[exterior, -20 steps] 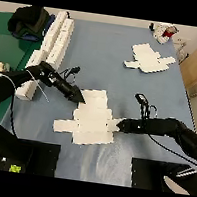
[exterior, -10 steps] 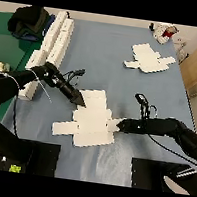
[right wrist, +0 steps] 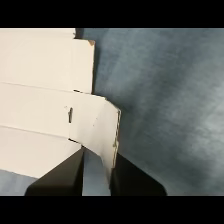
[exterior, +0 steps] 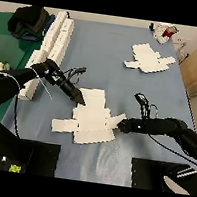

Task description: Fold the box.

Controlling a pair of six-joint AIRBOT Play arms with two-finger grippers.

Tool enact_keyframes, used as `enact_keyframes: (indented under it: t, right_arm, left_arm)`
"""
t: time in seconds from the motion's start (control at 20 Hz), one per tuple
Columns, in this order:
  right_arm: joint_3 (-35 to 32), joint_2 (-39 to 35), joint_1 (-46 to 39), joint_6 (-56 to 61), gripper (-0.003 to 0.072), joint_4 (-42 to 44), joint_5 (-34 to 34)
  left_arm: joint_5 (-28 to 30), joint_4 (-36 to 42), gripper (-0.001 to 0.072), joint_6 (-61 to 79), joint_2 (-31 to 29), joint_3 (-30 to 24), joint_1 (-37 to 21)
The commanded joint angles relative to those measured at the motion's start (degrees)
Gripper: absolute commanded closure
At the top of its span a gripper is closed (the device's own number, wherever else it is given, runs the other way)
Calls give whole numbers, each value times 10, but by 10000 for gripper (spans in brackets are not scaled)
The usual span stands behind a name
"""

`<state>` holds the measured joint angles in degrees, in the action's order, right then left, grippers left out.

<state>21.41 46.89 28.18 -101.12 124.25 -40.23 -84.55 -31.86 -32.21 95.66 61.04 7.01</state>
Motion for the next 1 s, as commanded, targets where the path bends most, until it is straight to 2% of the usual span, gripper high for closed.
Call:
enact_keyframes:
  t: [0.0, 0.15, 0.2, 0.25, 0.3, 0.5, 0.75, 0.95]
  right_arm:
    - [21, -1, -4, 74, 455, -153, 2]
    - [43, -1, -29, 244, 446, -323, -7]
    - [51, -1, -42, 290, 336, -358, -10]
    - [60, -1, -56, 323, 131, -379, -11]
    - [71, -1, -70, 344, 94, -386, -12]
    - [104, -1, -99, 362, 97, -385, -12]
    - [108, 0, -100, 369, 97, -385, -10]
    - [108, 0, -100, 377, 96, -383, -7]
  left_arm:
    - [3, 12, 702, 70, -12, 9, 11]
    - [37, 10, 703, 156, -57, 9, 43]
    - [53, 9, 704, 177, -74, 8, 55]
    - [73, 8, 704, 195, -94, 8, 67]
    - [94, 6, 704, 209, -112, 7, 78]
    - [205, 6, 704, 260, -213, -50, 121]
    - [370, 11, 704, 332, -365, -197, 185]
    - [533, 24, 704, 376, -452, -312, 275]
